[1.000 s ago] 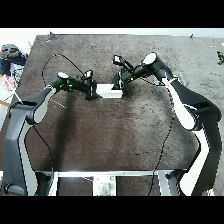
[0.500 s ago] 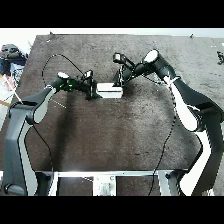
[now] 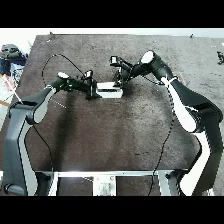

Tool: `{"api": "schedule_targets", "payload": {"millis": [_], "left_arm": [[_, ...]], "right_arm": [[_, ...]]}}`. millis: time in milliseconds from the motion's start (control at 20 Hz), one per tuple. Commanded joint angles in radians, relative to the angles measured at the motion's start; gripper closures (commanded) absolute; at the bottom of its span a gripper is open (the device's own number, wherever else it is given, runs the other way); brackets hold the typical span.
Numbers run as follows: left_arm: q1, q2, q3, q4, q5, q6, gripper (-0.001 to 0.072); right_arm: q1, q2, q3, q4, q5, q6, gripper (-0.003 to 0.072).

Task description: Fold the box and place the chain.

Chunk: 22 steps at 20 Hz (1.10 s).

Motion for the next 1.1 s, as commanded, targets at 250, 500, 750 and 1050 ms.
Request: {"api": "schedule_targets", "payload": {"millis": [250,500,750,1050], "left_arm": [[0.000,0.000,0.000,0.000,0.000,0.000,0.0179],[0.000,0.000,0.000,0.000,0.000,0.000,0.0179],[0.000,0.000,0.000,0.000,-0.001,0.000,0.0178],[0.000,0.000,0.000,0.000,0.000,0.000,0.0178]], "right_arm": [[0.007,0.001,-0.001,-0.016,0.064,0.025,0.0349],[0.007,0.000,-0.004,-0.027,0.049,0.025,0.0349],[0.007,0.000,-0.004,-0.029,0.030,0.025,0.0348],[0.007,0.000,-0.004,-0.029,0.023,0.025,0.0349]]}}
